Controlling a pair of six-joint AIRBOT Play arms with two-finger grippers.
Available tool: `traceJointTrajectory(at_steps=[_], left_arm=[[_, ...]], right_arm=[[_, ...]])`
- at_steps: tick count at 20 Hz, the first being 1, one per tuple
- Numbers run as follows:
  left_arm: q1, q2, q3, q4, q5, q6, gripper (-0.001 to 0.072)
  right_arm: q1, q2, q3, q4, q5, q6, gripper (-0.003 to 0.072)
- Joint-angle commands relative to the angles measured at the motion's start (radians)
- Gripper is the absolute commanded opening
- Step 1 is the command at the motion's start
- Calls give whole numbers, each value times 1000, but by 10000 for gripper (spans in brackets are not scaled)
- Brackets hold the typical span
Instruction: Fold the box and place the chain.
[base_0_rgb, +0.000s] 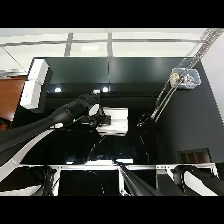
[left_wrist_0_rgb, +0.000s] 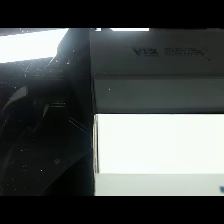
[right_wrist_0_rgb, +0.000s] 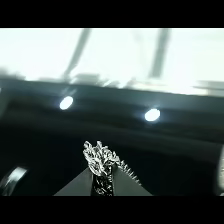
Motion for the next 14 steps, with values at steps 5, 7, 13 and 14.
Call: traceJointTrajectory(at_steps=[5, 7, 13, 14], left_arm=[[0, -1, 0, 0, -1, 0, 29], [0, -1, 0, 0, -1, 0, 29], [0, -1, 0, 0, -1, 0, 29], [0, -1, 0, 0, -1, 0, 29]], right_arm=[[224, 26, -126, 29, 99, -42, 7], [259, 26, -189, 80, 111, -92, 7], [294, 25, -452, 289, 41, -164, 7], [311, 25, -499, 317, 0, -171, 7]])
